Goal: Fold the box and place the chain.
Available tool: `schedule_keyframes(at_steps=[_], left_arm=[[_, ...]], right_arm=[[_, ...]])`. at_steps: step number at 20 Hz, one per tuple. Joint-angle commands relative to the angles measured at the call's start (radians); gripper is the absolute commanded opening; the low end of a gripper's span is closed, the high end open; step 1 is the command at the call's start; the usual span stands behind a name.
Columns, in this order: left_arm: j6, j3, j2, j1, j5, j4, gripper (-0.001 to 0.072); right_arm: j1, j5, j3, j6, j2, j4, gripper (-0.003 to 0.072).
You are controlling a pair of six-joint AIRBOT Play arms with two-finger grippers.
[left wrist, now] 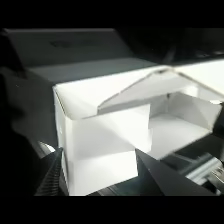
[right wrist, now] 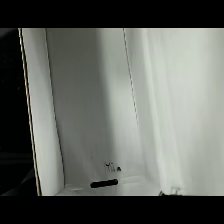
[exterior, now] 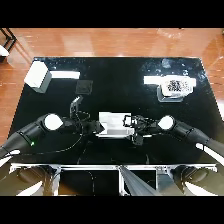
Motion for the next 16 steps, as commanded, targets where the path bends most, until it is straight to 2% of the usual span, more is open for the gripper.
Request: schedule_keyframes(at_steps=[1,11,16], left_arm=[[-0.142,0.029,0.0,-0.034,0.01,0.119,0.0573],[-0.237,0.032,-0.016,-0.072,0.02,0.145,0.0573],[-0.237,0.037,-0.066,-0.073,0.032,0.143,0.0573]], right_arm=[[0.0,0.0,0.0,0.0,0.0,0.0,0.006],[0.0,0.0,0.0,0.0,0.0,0.0,0.006],[0.0,0.0,0.0,0.0,0.0,0.0,0.006]])
